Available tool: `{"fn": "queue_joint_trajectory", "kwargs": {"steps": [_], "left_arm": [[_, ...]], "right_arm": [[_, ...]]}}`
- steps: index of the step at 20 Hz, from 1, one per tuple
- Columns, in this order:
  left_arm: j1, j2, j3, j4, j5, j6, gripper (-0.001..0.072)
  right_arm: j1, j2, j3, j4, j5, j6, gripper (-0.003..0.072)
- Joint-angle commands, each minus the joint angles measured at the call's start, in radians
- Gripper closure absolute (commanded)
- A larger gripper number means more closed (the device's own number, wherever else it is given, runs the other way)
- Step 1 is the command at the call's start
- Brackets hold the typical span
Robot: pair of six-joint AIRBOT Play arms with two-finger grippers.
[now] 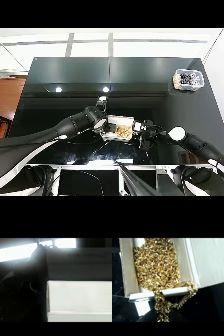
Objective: Fold the box and place the chain.
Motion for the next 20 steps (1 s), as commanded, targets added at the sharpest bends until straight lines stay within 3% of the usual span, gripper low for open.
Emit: {"fn": "queue_joint_trajectory", "kwargs": {"steps": [1,8,15,16,17,18,20], "left_arm": [[0.0,0.0,0.0,0.0,0.0,0.0,0.0678],[0.0,-0.001,0.0,0.0,0.005,0.0,0.0678],[0.0,-0.018,0.0,-0.028,0.005,0.0,0.0678],[0.0,-0.018,0.0,-0.028,0.008,0.0,0.0678],[0.0,-0.018,0.0,-0.027,0.008,0.0,0.0678],[0.0,-0.018,0.0,-0.027,0.007,0.0,0.0678],[0.003,-0.017,0.002,-0.027,0.0,0.0,0.0678]], "right_arm": [[0.001,0.079,0.002,0.007,0.036,0.142,0.0627],[0.001,0.387,0.094,-0.02,0.17,0.513,0.0627],[0.004,0.392,0.137,0.098,0.213,0.671,0.0624],[0.004,0.392,0.137,0.098,0.213,0.687,0.0537],[0.003,0.392,0.137,0.094,0.213,0.689,0.0364],[-0.003,0.392,0.137,0.08,0.211,0.689,0.0302],[-0.039,0.393,0.138,0.036,0.212,0.692,0.0302]]}}
